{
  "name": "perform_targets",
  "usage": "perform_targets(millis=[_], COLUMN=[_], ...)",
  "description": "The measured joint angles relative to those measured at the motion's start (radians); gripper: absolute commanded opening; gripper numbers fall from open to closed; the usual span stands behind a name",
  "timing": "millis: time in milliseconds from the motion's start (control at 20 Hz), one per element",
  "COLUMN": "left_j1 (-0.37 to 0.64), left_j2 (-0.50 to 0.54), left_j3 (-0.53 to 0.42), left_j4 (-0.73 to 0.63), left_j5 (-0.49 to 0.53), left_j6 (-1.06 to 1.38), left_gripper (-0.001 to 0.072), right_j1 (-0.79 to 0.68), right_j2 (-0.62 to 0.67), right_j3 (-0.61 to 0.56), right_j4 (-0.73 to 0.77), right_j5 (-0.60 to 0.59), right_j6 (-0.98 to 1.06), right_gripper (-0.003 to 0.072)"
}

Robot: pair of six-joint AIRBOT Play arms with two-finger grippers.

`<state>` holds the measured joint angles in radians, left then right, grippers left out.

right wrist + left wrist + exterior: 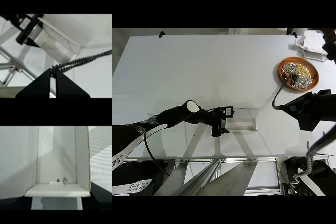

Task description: Fold the box and place the chain.

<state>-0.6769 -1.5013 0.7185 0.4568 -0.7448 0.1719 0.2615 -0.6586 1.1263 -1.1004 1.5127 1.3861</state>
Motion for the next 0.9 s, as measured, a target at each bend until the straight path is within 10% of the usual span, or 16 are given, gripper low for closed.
perform_targets(millis=[900], left_j1=[0.0], left_j2=[0.0], left_j3=[0.0], left_j4=[0.0], left_j5=[0.0], left_j6=[0.0], left_gripper=[0.0435], right_j1=[0.352], right_j2=[-0.005], right_j3=[-0.23], right_j4=[-0.108], right_j5=[-0.254], right_j6=[0.167], right_gripper=[0.0023])
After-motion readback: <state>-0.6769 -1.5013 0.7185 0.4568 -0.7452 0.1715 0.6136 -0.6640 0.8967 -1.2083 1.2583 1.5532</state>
